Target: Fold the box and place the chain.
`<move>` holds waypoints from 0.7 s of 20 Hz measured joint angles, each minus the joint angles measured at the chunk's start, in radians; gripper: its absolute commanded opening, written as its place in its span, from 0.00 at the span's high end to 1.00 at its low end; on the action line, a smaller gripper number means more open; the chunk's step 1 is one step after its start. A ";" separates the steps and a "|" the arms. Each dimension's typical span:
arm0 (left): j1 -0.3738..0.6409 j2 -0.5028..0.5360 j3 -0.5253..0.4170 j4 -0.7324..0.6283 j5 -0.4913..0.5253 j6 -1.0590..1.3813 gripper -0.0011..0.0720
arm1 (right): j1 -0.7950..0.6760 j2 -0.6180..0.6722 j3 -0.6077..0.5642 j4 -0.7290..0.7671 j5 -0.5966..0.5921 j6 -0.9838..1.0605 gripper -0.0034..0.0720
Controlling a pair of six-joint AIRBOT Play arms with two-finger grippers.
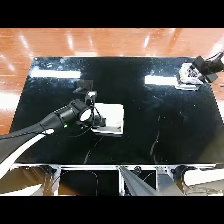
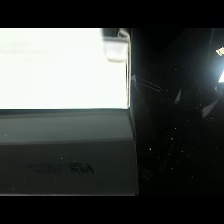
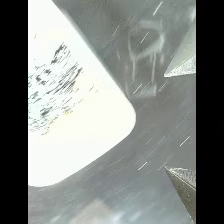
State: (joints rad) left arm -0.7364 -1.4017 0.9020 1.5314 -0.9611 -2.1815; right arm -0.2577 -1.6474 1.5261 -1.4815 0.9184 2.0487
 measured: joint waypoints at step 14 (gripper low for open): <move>0.000 0.000 0.000 0.000 -0.002 -0.001 0.96 | -0.030 -0.263 0.201 0.193 -0.113 0.183 0.32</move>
State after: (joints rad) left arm -0.7364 -1.4017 0.9020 1.5318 -0.9627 -2.1826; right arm -0.2874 -1.9106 1.7267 -1.2888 0.8051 2.2314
